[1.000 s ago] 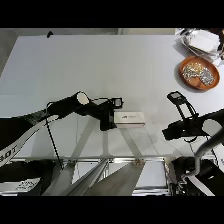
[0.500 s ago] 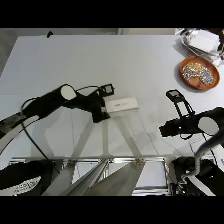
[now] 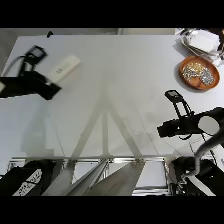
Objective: Fold the box and place the chain.
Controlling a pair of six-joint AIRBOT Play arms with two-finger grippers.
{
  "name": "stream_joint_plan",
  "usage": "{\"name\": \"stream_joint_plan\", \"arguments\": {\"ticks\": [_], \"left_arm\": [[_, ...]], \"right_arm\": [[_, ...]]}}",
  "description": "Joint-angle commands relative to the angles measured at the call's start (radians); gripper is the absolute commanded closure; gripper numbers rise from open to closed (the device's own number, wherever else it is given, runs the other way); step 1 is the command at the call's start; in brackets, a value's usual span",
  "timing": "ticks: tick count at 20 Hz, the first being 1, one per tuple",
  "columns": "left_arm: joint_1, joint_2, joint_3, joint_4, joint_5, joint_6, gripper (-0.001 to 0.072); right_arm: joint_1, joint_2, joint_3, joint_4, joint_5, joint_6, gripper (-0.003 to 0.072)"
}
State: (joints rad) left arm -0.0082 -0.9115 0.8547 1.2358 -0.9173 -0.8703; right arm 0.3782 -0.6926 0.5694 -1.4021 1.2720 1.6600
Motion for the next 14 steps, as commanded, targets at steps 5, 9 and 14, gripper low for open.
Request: {"name": "stream_joint_plan", "arguments": {"ticks": [5,9,14], "left_arm": [[0.444,0.091,-0.046,0.082,-0.08,-0.232,0.071],[0.499,0.091,-0.193,0.089,0.014,-0.257,0.071],[0.499,0.09,-0.348,0.09,0.068,-0.268,0.0709]], "right_arm": [[0.0,0.0,0.0,0.079,0.0,-0.019,0.0666],[0.0,0.0,0.0,0.078,0.0,-0.019,0.0666],[0.0,0.0,0.0,0.078,-0.005,-0.036,0.0666]]}}
